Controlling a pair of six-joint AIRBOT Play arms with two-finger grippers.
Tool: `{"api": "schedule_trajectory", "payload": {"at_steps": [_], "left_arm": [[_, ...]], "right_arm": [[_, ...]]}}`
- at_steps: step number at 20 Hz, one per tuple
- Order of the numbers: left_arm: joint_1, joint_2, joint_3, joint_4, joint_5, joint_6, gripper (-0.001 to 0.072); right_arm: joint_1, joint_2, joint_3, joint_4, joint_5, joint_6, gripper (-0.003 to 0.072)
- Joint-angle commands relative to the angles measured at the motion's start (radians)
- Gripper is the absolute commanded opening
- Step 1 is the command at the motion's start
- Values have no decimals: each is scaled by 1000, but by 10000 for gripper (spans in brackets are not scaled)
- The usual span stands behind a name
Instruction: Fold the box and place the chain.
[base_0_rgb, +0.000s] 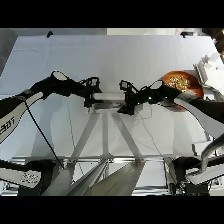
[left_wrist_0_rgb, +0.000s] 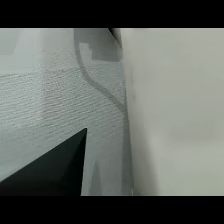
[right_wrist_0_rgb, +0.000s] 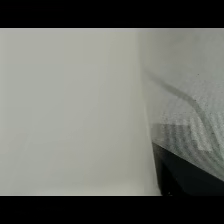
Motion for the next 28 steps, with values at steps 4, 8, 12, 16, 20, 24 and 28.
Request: {"api": "schedule_trajectory", "payload": {"at_steps": [4,8,12,16,20,24,28], "left_arm": [[16,38,0,23,-8,-2,414],[40,82,0,123,-10,-18,414],[98,151,0,151,-11,-111,414],[132,252,0,256,-16,-258,414],[109,330,0,454,-139,-442,327],[14,341,0,470,-365,-505,6],[-109,319,0,401,-251,-591,6]], "right_arm": [[0,0,0,1,0,1,516],[0,0,0,1,0,1,516],[0,0,0,1,0,1,516],[0,0,0,1,0,1,516],[0,0,0,1,0,1,516],[0,0,0,1,0,1,516],[0,0,0,1,0,1,516]]}}
